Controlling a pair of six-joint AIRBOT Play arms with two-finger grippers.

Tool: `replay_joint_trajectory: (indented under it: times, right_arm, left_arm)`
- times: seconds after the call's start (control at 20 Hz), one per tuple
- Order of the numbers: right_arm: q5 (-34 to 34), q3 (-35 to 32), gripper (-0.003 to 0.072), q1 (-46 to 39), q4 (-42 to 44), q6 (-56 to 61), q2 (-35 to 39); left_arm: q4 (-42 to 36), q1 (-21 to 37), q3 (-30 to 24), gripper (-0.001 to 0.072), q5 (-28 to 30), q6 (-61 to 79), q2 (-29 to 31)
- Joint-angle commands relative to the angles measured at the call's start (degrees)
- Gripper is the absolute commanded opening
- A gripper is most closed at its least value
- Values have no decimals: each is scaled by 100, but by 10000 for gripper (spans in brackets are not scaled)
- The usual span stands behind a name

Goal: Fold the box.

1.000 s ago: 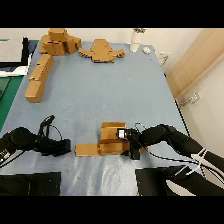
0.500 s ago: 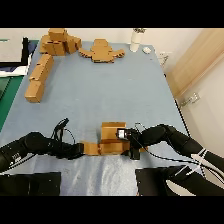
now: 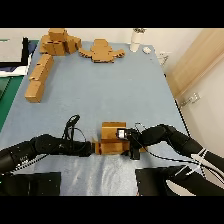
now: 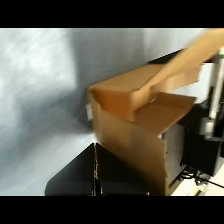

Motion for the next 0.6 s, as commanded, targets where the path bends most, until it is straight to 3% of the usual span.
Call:
replay_joint_trajectory:
  times: [0.0, 0.3, 0.45, 0.55]
  right_arm:
    - [0, 4, 600, -2, 2, 0, 4]
    - [0, 4, 601, -2, 2, 0, 4]
    - [0, 4, 600, -2, 2, 0, 4]
    - [0, 4, 600, -2, 0, 0, 4]
  left_arm:
    - [841, -219, 507, 11, 120, -656, -181]
    - [1923, -17, 728, 17, -715, -1547, -426]
    - [2035, 247, 743, 23, -1025, -1606, -424]
    - [2035, 256, 861, 456, -1038, -1593, -422]
